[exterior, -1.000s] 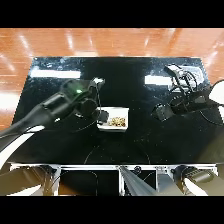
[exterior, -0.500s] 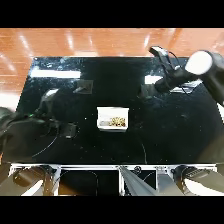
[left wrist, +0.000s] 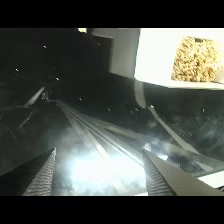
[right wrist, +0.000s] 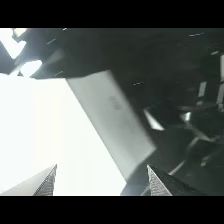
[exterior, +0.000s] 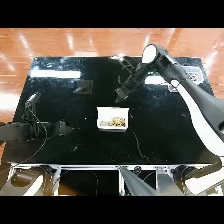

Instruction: Fold the box and place the chain.

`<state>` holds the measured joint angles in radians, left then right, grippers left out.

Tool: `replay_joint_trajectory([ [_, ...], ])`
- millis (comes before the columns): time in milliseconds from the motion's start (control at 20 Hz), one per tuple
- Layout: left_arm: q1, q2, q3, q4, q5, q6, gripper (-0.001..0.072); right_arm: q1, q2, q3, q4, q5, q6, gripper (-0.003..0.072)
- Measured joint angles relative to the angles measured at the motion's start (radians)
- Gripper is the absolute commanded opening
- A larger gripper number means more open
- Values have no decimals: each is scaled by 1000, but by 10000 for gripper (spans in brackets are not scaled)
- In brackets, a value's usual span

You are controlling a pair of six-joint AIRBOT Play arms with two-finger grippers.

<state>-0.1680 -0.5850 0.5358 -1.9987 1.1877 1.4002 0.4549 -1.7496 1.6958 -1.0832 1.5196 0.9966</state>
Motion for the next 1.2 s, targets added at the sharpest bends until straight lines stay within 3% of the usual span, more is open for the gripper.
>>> replay_joint_trajectory([
  [450, 20, -57, -5, -29, -82, 42, 631, 50, -10, 14, 68, 181, -40, 707],
  [900, 20, -64, -5, -43, -119, 49, 631, 68, -8, 17, 63, 197, -59, 708],
  [1200, 20, -68, -5, -52, -126, 51, 631, 23, -6, 89, 100, 152, -69, 708],
])
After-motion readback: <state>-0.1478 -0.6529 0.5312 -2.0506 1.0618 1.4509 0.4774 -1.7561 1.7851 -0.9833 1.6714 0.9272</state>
